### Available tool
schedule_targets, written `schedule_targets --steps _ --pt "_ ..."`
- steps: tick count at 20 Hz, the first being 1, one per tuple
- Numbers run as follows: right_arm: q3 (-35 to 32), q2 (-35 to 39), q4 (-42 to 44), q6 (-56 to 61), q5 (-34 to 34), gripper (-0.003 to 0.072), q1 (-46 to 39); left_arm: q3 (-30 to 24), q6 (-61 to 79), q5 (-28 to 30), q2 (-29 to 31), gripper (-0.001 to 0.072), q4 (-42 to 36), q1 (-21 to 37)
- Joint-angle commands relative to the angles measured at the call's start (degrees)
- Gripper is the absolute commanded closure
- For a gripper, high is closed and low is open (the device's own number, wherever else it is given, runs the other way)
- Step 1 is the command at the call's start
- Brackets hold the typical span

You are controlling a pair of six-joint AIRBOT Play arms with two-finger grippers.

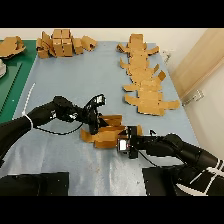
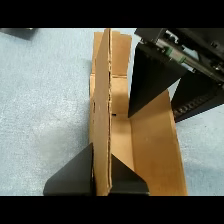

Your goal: Fold the box.

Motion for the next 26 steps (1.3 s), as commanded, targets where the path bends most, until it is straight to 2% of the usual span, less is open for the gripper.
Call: schedule_targets --steps 1,5,9,14,19,26 --pt "0.1 3.1 -0.2 0.9 0.8 0.0121 -0.9 0.0 0.0 0.0 0.0 0.0697 0.0 0.0" --pt "0.1 3.3 -3.3 4.1 1.0 0.0121 -4.0 0.0 0.0 0.0 0.0 0.0697 0.0 0.0" --pt "0.1 3.3 -2.8 4.5 2.8 0.0122 -7.8 0.0 0.0 0.0 0.0 0.0697 0.0 0.0" --pt "0.1 2.3 -2.8 4.5 3.0 0.0122 -8.0 0.0 0.0 0.0 0.0 0.0697 0.0 0.0" --pt "0.3 -0.9 4.3 -1.2 4.1 0.0121 -8.0 0.0 0.0 0.0 0.0 0.0697 0.0 0.0" --pt "1.2 -0.9 4.7 -1.8 3.6 0.0122 -8.4 0.0 0.0 0.0 0.0 0.0697 0.0 0.0"
